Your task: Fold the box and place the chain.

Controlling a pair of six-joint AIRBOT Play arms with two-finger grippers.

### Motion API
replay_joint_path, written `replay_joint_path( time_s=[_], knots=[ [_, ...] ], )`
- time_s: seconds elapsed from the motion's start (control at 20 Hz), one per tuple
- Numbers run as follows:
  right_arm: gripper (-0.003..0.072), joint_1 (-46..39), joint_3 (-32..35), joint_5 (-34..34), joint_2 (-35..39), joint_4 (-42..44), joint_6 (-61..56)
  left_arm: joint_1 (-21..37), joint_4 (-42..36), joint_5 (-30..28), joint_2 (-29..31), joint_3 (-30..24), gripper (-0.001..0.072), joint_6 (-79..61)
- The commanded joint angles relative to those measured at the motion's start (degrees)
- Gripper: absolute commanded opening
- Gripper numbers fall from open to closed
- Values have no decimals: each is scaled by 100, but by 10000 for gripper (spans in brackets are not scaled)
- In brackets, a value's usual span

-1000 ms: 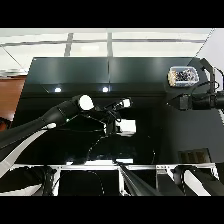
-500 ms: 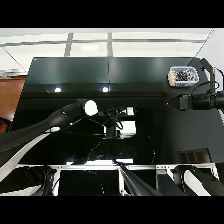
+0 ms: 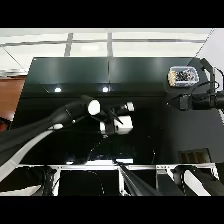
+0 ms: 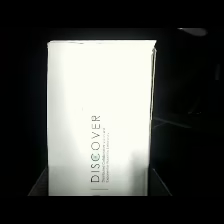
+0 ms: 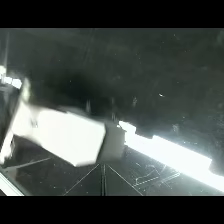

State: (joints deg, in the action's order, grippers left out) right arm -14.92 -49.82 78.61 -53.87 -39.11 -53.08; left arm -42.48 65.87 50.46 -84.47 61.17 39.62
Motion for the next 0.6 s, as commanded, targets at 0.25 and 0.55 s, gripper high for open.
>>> replay_joint_path(
  time_s=[0.25, 0.55],
  knots=[
    [12, 4, -2, -153, 2, 7, -9, 3696, 2236, 763, 22, 1270, 274, 3611],
    [12, 4, -2, -501, 2, 11, -55, 5840, 1709, 1322, -1502, 3399, 276, 3176]
  ],
)
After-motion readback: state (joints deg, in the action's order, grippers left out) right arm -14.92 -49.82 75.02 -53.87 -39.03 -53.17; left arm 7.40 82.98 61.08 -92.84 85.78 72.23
